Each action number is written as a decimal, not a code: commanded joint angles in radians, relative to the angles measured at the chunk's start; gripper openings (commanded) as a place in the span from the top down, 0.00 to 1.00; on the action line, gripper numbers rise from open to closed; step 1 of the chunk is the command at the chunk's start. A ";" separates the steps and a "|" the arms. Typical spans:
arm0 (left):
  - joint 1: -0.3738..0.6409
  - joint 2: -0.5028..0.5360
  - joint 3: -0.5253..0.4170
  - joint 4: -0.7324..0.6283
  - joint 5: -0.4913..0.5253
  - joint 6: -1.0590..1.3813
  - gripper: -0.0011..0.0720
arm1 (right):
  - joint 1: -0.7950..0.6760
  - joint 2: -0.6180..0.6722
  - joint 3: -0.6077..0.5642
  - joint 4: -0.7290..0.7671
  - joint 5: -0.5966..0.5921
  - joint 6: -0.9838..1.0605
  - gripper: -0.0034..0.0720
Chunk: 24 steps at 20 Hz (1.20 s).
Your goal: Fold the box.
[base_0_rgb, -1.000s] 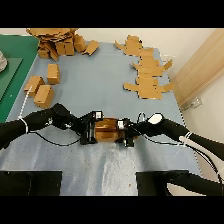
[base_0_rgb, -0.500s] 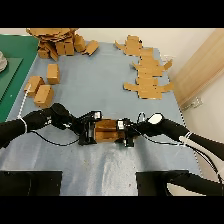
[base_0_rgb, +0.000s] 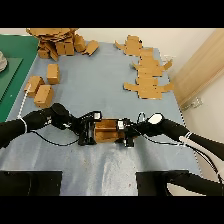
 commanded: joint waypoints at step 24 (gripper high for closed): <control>-0.078 0.000 0.001 0.085 0.164 -0.074 0.03 | -0.001 0.000 0.000 0.001 -0.001 0.001 0.32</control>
